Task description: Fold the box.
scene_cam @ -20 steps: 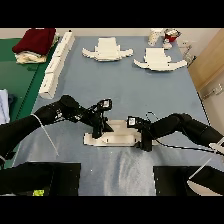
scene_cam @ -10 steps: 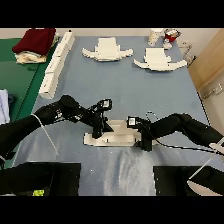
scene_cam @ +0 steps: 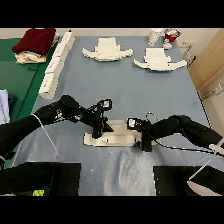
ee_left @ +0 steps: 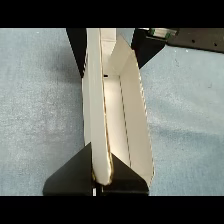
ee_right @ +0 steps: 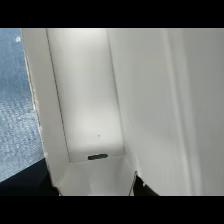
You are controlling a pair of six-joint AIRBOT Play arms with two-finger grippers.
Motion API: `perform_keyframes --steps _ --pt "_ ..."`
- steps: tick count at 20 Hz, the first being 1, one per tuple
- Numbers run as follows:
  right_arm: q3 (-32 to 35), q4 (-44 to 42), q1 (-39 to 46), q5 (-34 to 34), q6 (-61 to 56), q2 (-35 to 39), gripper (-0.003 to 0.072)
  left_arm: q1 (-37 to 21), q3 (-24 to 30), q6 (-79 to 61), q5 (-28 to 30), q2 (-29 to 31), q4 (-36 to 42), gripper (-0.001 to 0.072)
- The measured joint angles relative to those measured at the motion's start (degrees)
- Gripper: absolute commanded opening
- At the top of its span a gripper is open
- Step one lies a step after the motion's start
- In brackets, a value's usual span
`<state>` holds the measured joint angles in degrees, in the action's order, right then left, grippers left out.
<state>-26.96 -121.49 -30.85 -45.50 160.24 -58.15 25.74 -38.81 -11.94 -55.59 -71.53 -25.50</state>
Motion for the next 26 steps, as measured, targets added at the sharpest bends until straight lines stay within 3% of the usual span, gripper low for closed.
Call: perform_keyframes --steps 2,7,9,12,13,14,26 --pt "0.13 0.00 -0.13 0.20 0.33 0.00 0.0493 0.00 0.00 0.00 -0.02 0.00 0.00 0.0014" --pt "0.63 0.48 -0.24 0.55 1.18 0.04 0.0475 0.00 0.00 0.00 -0.09 0.00 -0.02 0.0014" --pt "0.90 0.76 -0.26 0.55 1.64 0.04 0.0435 0.00 0.00 0.00 -0.09 0.00 -0.02 0.0014" --pt "1.03 1.03 -0.24 0.63 1.92 0.04 0.0449 0.00 0.00 0.00 -0.09 0.00 -0.02 0.0014" --pt "1.07 1.05 -0.24 0.66 2.05 0.04 0.0478 0.00 0.00 0.00 -0.09 0.00 -0.02 0.0014" --pt "1.09 1.05 -0.24 0.68 2.10 0.04 0.0552 0.00 0.00 0.00 -0.07 0.00 -0.02 0.0014" --pt "1.11 1.25 -0.26 0.57 2.27 0.04 0.0556 0.00 0.00 -0.02 -0.02 0.00 -0.02 0.0014"
